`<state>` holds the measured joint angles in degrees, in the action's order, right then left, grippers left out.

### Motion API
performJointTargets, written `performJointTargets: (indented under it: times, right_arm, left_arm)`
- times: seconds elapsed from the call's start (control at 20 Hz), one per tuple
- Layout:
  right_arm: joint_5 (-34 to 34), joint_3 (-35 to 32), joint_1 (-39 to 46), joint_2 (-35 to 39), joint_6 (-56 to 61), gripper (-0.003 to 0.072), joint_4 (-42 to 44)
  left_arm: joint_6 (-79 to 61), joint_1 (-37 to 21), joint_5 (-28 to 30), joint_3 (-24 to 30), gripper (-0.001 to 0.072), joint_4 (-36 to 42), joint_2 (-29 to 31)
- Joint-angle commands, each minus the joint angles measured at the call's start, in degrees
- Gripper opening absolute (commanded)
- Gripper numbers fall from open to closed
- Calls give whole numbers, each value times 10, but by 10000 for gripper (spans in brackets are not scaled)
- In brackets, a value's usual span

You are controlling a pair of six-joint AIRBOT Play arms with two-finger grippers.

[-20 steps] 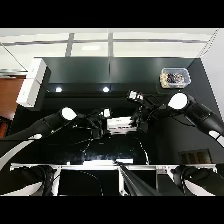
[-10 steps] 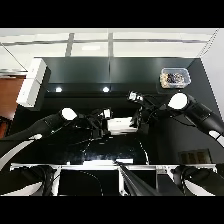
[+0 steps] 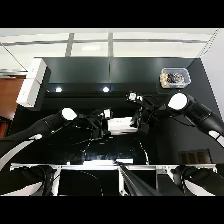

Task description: Fold the box and place the chain.

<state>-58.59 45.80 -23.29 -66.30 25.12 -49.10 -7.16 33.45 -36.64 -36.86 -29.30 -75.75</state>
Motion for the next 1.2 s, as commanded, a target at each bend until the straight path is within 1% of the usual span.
performJointTargets:
  times: [0.0,0.05,0.4,0.45,0.5,0.55,1.15]
  right_arm:
    - [9,0,0,0,3,266,0]
    - [9,0,0,0,5,204,0]
    - [7,0,0,0,5,200,0]
    - [7,0,0,0,5,203,0]
    - [7,0,0,0,5,271,0]
    - [7,0,0,0,5,280,0]
    - [8,-5,-1,-8,7,279,0]
  left_arm:
    - [0,0,0,0,226,0,0]
    - [0,0,0,0,226,0,0]
    - [0,0,0,0,226,0,0]
    - [0,0,0,0,226,0,0]
    - [0,0,0,0,226,0,0]
    - [0,0,0,0,226,0,0]
    - [0,0,2,0,226,0,0]
